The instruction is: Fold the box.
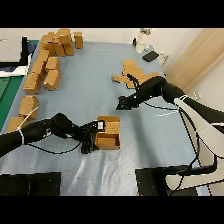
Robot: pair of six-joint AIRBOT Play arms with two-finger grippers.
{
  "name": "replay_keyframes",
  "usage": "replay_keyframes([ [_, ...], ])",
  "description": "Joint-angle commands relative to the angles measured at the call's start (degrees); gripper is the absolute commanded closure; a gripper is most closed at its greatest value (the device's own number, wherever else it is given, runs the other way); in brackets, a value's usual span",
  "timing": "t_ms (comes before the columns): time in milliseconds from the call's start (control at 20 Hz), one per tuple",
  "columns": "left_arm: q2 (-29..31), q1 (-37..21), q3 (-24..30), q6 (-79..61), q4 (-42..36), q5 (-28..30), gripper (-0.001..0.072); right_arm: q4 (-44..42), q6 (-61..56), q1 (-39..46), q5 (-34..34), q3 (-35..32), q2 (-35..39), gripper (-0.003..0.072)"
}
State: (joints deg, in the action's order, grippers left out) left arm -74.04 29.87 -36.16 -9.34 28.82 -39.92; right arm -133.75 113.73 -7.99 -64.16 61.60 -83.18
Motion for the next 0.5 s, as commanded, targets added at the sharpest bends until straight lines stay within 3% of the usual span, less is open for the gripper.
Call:
replay_keyframes([
  [0,1.9,-2.7,1.0,1.9,3.5,-4.9,0.0192,-0.2,-1.4,0.0,-0.4,0.0,0.0,0.0683],
  [450,3.1,-5.2,1.9,2.7,3.2,-5.3,0.0192,-0.2,-1.9,-3.2,0.5,0.0,0.0,0.0683],
])
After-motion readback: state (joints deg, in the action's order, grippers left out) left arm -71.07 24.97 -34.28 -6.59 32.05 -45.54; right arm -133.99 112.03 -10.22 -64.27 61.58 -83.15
